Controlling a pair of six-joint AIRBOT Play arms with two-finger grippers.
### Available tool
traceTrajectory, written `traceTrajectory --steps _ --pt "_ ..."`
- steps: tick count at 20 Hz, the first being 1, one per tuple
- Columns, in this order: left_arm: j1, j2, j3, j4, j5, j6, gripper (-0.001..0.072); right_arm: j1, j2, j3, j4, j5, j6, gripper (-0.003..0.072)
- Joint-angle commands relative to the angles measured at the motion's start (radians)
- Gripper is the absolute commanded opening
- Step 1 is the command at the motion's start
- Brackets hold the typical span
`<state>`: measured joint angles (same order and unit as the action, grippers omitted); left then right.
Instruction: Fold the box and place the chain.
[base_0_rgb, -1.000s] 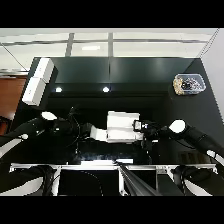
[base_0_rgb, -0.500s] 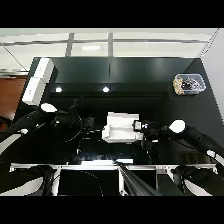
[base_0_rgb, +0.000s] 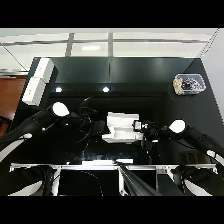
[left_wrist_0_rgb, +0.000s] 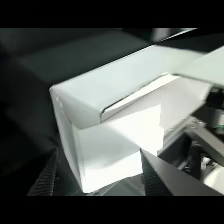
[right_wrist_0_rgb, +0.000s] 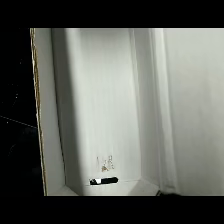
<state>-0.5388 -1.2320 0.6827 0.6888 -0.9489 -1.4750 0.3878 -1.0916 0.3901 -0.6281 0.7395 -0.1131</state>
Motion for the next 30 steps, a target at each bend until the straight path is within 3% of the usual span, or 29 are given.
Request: traceTrajectory --steps 1,4,9,13,17,19,21,22,30 --pt "-0.089 0.005 0.01 0.118 0.086 -0.175 0.0577 0.001 0.0 0.0 0.0 0.0 0.0 0.0171" --pt "-0.122 0.002 0.011 0.179 0.154 -0.256 0.0576 0.001 0.0 0.0 0.0 0.0 0.0 0.0171" --pt "-0.166 -0.059 0.081 0.283 0.142 -0.341 0.0576 0.001 0.0 0.0 0.0 0.0 0.0 0.017" --pt "-0.243 -0.126 0.208 0.531 -0.007 -0.531 0.0567 0.001 0.0 0.0 0.0 0.0 0.0 0.0171" --pt "-0.328 -0.16 0.311 0.735 -0.087 -0.708 0.0557 0.001 0.0 0.0 0.0 0.0 0.0 0.0171" --pt "-0.342 -0.196 0.336 0.742 -0.104 -0.744 0.0552 0.001 0.0 0.0 0.0 0.0 0.0 0.0171" --pt "-0.348 -0.219 0.34 0.734 -0.107 -0.782 0.0385 0.001 0.0 0.0 0.0 0.0 0.0 0.0171" --pt "-0.354 -0.222 0.34 0.734 -0.109 -0.786 0.0362 0.001 0.0 0.0 0.0 0.0 0.0 0.0171" --pt "-0.394 -0.272 0.367 0.779 -0.138 -0.872 0.0361 0.001 0.0 0.0 0.0 0.0 0.0 0.017"
